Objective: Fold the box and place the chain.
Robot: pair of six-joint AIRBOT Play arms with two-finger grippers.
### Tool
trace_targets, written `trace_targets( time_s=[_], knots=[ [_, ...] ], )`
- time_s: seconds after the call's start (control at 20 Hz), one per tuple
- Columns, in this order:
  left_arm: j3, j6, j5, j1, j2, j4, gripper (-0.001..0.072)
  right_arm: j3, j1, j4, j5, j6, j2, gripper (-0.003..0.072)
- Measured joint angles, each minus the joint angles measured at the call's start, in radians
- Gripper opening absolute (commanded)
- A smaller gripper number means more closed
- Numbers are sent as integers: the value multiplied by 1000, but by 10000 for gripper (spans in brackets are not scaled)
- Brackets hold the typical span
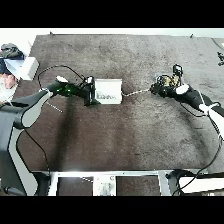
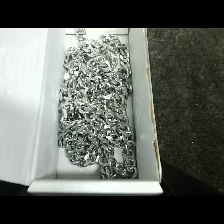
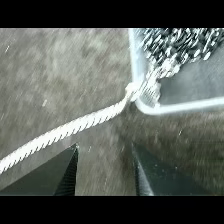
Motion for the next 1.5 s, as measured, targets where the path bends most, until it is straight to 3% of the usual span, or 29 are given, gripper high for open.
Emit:
trace_targets(
  time_s=[0.15, 0.2, 0.25, 0.3, 0.35, 0.4, 0.6, 1.0, 1.25, 1.5],
  knots=[
    [0, 0, 0, 0, 0, 0, 534, 33, 4, 39, -35, 3, -61, 425],
    [0, 0, 0, 0, 0, 0, 534, 44, 5, 51, -41, 4, -79, 376],
    [0, 0, 0, 0, 0, 0, 534, 58, 5, 64, -50, 5, -99, 272],
    [0, 0, 0, 0, 0, 0, 534, 73, 5, 79, -58, 7, -116, 240],
    [0, 0, 0, 0, 0, 0, 534, 88, 5, 91, -58, 7, -134, 88],
    [0, 0, 0, 0, 0, 0, 534, 100, 8, 101, -53, 7, -145, -13],
    [0, 0, 0, 0, 0, 0, 534, 121, 49, 121, -13, -36, -87, -14],
    [0, 0, -1, 0, 0, 0, 534, 129, 213, 126, 185, -183, 287, -14],
    [0, 0, -1, 0, 0, 0, 534, 131, 346, 127, 119, -220, 410, -14],
    [0, 0, -1, 0, 0, 0, 534, 135, 450, 126, -2, -235, 418, -14]
  ],
)
